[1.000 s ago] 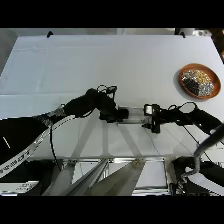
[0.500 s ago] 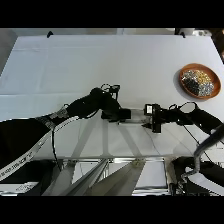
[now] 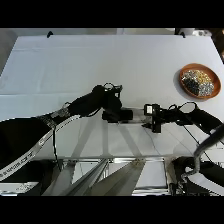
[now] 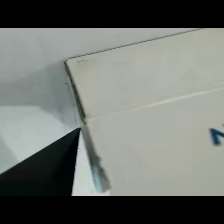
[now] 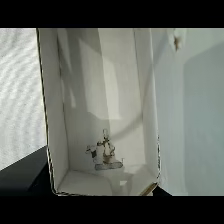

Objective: Fold the box and place the chain.

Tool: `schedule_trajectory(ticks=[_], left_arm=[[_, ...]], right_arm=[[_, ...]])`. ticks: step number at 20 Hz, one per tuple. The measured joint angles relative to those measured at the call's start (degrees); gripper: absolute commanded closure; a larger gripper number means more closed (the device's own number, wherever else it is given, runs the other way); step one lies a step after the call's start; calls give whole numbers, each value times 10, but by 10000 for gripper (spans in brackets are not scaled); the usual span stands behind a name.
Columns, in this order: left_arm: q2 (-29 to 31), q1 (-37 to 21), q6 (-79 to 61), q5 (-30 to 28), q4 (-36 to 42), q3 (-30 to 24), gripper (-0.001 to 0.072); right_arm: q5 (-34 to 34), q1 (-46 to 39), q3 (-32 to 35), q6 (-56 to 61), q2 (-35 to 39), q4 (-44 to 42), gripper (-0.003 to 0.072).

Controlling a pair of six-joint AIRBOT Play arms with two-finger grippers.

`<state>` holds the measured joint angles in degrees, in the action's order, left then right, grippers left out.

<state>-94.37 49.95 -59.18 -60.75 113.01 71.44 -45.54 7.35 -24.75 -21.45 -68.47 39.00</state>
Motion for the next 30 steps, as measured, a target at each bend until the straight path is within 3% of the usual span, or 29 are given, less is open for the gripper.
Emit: schedule_trajectory(ticks=[3,7,14,17,19,22,26,27,28,30], left_arm=[[-1,-6,-6,-24,1,8,185],[-1,-17,-8,-44,1,12,264],[-2,-32,-9,-55,-10,29,333],[-6,-34,-9,-55,-16,33,453],[-15,-32,-5,-58,-21,35,468],[-32,-21,9,-61,-24,35,560],[-49,-4,16,-59,-29,36,582],[-51,-1,18,-58,-29,36,665],[-52,1,23,-59,-31,36,703],[-55,3,24,-59,-31,36,703]], right_arm=[[0,0,0,0,0,0,249],[0,0,0,0,0,0,249],[0,0,0,0,0,0,249],[0,0,0,0,0,0,249],[0,0,0,0,0,0,249],[0,0,0,0,0,0,249],[-1,0,0,-1,0,0,249],[-2,0,0,-1,0,0,249],[-4,0,0,-1,0,0,249],[-3,0,0,0,0,0,249]])
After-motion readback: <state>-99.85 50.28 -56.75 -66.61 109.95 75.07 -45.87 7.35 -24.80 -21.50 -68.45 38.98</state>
